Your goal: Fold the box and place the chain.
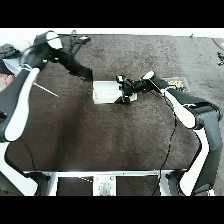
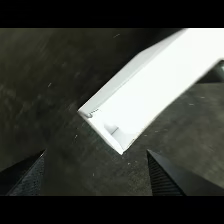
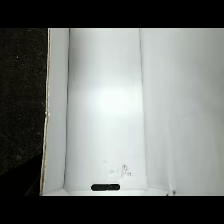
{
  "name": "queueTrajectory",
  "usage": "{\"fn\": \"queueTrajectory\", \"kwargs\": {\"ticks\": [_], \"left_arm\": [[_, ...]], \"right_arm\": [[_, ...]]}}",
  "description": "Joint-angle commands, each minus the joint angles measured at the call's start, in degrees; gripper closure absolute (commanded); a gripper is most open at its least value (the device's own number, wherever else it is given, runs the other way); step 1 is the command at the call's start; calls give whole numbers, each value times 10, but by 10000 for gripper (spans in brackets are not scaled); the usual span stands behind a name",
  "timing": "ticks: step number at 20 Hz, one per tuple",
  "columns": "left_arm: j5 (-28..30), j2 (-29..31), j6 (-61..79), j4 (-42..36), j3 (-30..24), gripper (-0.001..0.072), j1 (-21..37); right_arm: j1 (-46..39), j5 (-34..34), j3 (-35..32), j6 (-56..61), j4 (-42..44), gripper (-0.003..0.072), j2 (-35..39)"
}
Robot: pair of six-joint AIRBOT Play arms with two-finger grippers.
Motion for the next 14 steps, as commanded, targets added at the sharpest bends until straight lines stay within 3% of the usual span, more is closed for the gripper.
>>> {"fn": "queueTrajectory", "kwargs": {"ticks": [1, 4, 8, 14], "left_arm": [[21, 2, 201, -154, -48, -2, 72], [94, -1, 235, -146, -90, -2, 84], [157, -3, 268, -200, -92, -2, 83], [104, -74, 479, -268, -92, -1, 84]], "right_arm": [[0, 0, 0, 0, 0, 315, 0], [0, 0, 0, 0, 0, 315, 0], [0, 0, 0, 0, 0, 315, 0], [0, 0, 0, 0, 0, 315, 0]]}}
